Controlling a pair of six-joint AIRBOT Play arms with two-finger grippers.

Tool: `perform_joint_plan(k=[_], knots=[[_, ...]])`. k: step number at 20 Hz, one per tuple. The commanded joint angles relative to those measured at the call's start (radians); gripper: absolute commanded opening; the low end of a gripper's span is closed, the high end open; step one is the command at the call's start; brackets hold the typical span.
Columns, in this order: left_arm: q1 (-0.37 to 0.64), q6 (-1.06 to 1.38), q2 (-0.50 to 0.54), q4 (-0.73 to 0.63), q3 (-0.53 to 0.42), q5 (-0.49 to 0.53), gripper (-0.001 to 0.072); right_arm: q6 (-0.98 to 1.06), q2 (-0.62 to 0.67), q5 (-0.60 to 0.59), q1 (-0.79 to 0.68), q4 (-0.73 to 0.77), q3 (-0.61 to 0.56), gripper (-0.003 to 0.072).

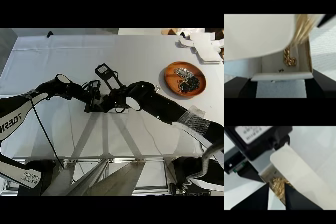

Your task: Fold the box and place the chain.

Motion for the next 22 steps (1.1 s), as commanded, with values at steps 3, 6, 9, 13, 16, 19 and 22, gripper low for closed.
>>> perform_joint_plan(k=[3,6,9,13,16,19,22], knots=[[0.000,0.000,0.000,0.000,0.000,0.000,0.0257,0.000,-0.002,0.064,0.001,0.001,0.001,0.0224],[0.000,0.000,0.000,0.000,0.000,0.000,0.0257,-0.043,0.031,0.105,-0.011,0.003,0.001,0.0224],[0.000,0.000,0.000,0.000,0.000,0.000,0.0257,-0.167,0.116,0.179,-0.082,0.023,0.001,0.0224],[0.000,0.000,0.000,0.000,0.000,0.000,0.0257,-0.405,0.219,0.309,-0.266,0.063,0.000,0.0377],[0.000,0.000,0.000,0.000,0.000,0.000,0.0257,-0.515,0.204,0.340,-0.441,0.095,-0.004,0.0442],[0.000,0.000,0.000,0.000,0.000,0.000,0.0257,-0.705,0.144,0.339,-0.556,0.100,-0.008,0.0440],[0.000,0.000,0.000,0.000,0.000,0.000,0.0257,-0.916,0.022,0.346,-0.597,0.187,-0.008,0.0440]])
